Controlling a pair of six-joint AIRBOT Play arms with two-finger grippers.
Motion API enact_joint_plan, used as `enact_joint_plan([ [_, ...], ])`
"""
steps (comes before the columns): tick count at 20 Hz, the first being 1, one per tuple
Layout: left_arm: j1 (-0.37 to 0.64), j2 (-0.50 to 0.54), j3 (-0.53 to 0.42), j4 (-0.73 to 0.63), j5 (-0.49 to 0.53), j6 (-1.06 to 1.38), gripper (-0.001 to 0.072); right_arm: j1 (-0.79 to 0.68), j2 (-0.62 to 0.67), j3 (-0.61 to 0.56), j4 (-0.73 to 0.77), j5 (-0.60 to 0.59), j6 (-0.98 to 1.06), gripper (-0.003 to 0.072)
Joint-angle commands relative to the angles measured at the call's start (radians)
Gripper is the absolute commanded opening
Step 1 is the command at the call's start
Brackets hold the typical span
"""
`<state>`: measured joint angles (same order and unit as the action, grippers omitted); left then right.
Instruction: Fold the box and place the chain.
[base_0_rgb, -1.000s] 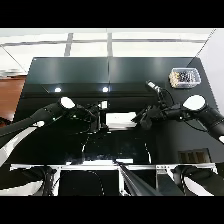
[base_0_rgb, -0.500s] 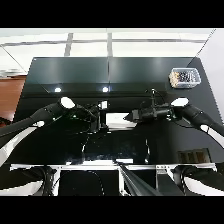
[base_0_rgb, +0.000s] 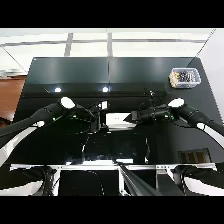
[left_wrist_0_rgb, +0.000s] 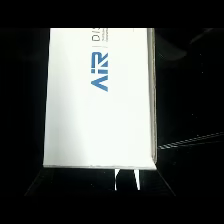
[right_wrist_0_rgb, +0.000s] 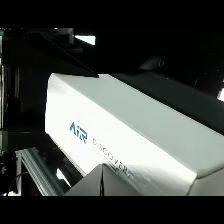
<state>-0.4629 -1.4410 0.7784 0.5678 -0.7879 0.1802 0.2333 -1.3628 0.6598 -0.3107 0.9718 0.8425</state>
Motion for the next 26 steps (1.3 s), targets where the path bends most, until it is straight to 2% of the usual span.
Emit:
enact_joint_plan([
  [1, 0.001, -0.001, 0.0, -0.004, -0.001, -0.001, 0.0372, 0.0, -0.003, -0.001, -0.015, -0.024, 0.003, 0.0017],
  [6, 0.001, -0.001, 0.0, -0.004, -0.001, -0.002, 0.0372, -0.004, 0.002, 0.001, -0.015, -0.002, 0.002, 0.0017],
  [9, 0.002, 0.0, 0.0, -0.004, -0.001, -0.002, 0.0372, -0.072, 0.062, 0.036, -0.043, 0.166, -0.002, 0.0017],
  [12, 0.002, 0.006, 0.001, -0.004, -0.005, -0.013, 0.0373, -0.215, 0.197, 0.075, -0.156, 0.315, 0.031, 0.0017],
  [13, 0.002, 0.013, 0.001, -0.003, -0.01, -0.037, 0.0431, -0.272, 0.254, 0.075, -0.208, 0.327, 0.066, 0.0017],
  [14, 0.002, 0.024, 0.001, 0.0, -0.01, -0.044, 0.061, -0.321, 0.304, 0.075, -0.263, 0.335, 0.101, 0.0017],
  [15, 0.002, 0.042, 0.001, 0.001, -0.01, -0.048, 0.072, -0.367, 0.353, 0.075, -0.321, 0.346, 0.134, 0.0017],
  [18, 0.001, 0.121, 0.001, 0.002, -0.027, -0.055, 0.072, -0.462, 0.449, 0.075, -0.425, 0.395, 0.173, 0.0017],
  [21, -0.008, 0.174, 0.022, -0.008, -0.089, -0.09, 0.072, -0.487, 0.464, 0.074, -0.427, 0.391, 0.176, 0.0017],
  [24, -0.065, 0.148, 0.09, -0.008, -0.065, -0.164, 0.0718, -0.487, 0.464, 0.074, -0.423, 0.345, 0.175, 0.0017],
  [26, -0.126, 0.086, 0.154, -0.008, -0.025, -0.218, 0.0717, -0.487, 0.464, 0.074, -0.423, 0.317, 0.175, 0.0017],
])
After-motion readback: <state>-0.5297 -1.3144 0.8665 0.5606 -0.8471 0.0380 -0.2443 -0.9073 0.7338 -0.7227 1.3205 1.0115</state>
